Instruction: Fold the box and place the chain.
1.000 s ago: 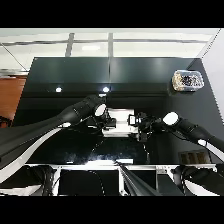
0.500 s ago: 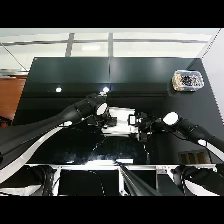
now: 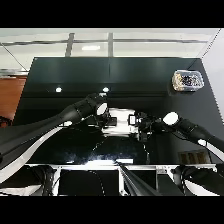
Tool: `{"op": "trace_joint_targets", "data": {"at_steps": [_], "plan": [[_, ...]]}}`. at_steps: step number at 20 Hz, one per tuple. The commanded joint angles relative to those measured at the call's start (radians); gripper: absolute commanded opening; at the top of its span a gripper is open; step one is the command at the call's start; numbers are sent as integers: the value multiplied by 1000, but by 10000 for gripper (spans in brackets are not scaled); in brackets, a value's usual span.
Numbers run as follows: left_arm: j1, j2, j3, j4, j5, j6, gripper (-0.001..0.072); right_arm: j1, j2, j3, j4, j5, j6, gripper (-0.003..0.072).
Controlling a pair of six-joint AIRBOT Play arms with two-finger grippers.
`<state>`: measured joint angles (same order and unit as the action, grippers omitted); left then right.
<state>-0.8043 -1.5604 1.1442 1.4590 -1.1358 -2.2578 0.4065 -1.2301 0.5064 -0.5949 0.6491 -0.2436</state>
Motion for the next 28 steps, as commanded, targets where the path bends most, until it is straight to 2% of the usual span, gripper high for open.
{"op": "trace_joint_targets", "data": {"at_steps": [1,5,6,7,12,14,17,20,21,22,23,28], "plan": [[0,0,0,0,9,-2,25,1,-1,0,-1,1,0,431],[0,0,0,6,9,-1,24,1,3,0,-2,2,16,436],[0,0,0,7,9,-1,24,0,11,0,-2,0,48,617],[0,0,0,7,10,-2,25,-2,25,0,-12,1,72,720],[0,0,0,2,10,-2,25,-42,171,0,-144,62,142,720],[0,0,0,2,9,-1,26,-44,183,0,-187,75,142,720],[0,0,0,-2,8,-2,26,-43,182,0,-173,92,137,720],[0,0,0,-6,8,-2,26,-43,182,0,-163,92,135,488],[0,0,0,-6,8,-2,26,-43,180,0,-154,91,135,467],[0,0,0,-6,5,-2,26,-43,178,0,-142,90,135,260],[0,0,0,-6,4,-2,26,-43,177,0,-132,90,135,161],[0,0,0,-6,5,-2,26,23,132,0,-4,57,135,160]]}}
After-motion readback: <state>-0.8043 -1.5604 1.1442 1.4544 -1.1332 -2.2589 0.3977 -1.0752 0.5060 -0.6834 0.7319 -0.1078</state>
